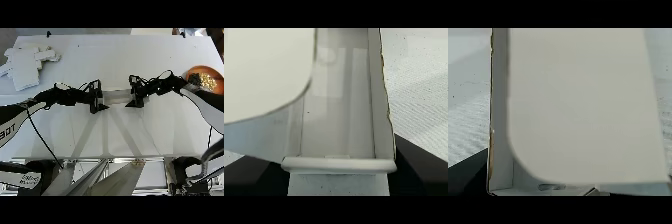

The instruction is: Fold the box and place the chain.

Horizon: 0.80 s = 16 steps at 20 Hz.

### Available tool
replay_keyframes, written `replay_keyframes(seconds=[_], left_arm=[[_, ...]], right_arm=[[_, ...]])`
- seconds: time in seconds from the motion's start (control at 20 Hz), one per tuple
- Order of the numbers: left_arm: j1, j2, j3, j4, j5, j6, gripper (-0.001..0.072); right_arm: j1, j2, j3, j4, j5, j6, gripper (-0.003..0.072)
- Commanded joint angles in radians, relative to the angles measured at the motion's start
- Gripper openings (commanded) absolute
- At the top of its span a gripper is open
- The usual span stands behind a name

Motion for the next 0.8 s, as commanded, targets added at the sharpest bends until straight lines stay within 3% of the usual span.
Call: replay_keyframes(seconds=[0.0,0.2,0.3,0.75], left_arm=[[0.000,0.000,0.001,0.000,0.002,0.001,0.0347],[0.000,0.000,0.001,0.000,0.001,-0.001,0.0376],[0.000,0.000,0.001,0.000,0.002,-0.001,0.0525],[0.000,0.000,0.001,0.000,0.002,0.000,0.0525]], right_arm=[[0.000,0.021,0.000,-0.044,0.002,0.005,0.0665],[0.000,0.066,0.000,-0.161,0.000,0.080,0.0666],[0.000,0.080,0.000,-0.187,0.001,0.141,0.0666],[-0.066,0.175,0.000,-0.269,-0.001,0.265,0.0666]])
